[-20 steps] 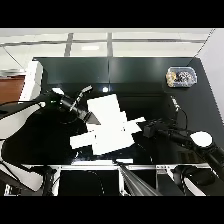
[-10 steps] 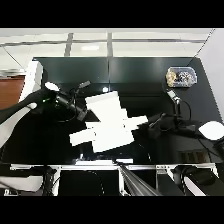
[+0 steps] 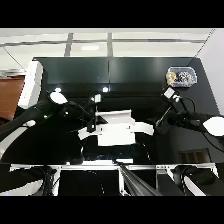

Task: Fold the box and place the chain.

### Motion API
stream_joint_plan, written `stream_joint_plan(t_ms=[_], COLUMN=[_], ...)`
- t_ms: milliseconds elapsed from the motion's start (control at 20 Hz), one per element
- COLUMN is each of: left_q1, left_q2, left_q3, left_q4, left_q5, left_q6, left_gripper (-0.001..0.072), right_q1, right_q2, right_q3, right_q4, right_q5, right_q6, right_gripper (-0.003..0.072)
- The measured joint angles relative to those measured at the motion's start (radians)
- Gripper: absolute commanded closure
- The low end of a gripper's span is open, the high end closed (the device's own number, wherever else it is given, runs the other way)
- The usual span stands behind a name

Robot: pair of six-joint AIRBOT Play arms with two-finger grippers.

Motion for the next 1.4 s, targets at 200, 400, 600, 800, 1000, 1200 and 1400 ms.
stream_joint_plan(t_ms=[200,400,600,800,1000,1200,1400], left_q1=[-0.027,-0.032,-0.034,-0.034,-0.034,-0.034,-0.034], left_q2=[-0.048,-0.074,-0.090,-0.096,-0.097,-0.097,-0.098], left_q3=[-0.005,0.005,0.021,0.026,0.027,0.027,0.027], left_q4=[0.006,0.044,0.068,0.077,0.080,0.081,0.082], left_q5=[0.076,0.116,0.119,0.124,0.126,0.127,0.127], left_q6=[0.050,0.066,0.069,0.069,0.068,0.053,0.043], left_gripper=[0.0681,0.0680,0.0680,0.0680,0.0680,0.0680,0.0680], right_q1=[0.053,0.127,0.170,0.185,0.228,0.297,0.347], right_q2=[-0.010,-0.053,-0.146,-0.224,-0.285,-0.331,-0.348], right_q3=[-0.039,-0.087,-0.105,-0.109,-0.110,-0.110,-0.110], right_q4=[-0.012,0.025,0.095,0.150,0.216,0.263,0.324], right_q5=[-0.006,-0.013,-0.019,-0.018,-0.021,-0.113,-0.241], right_q6=[-0.116,-0.205,-0.289,-0.342,-0.459,-0.531,-0.554], right_gripper=[0.0078,0.0078,0.0075,-0.0028,-0.0028,-0.0026,-0.0025])
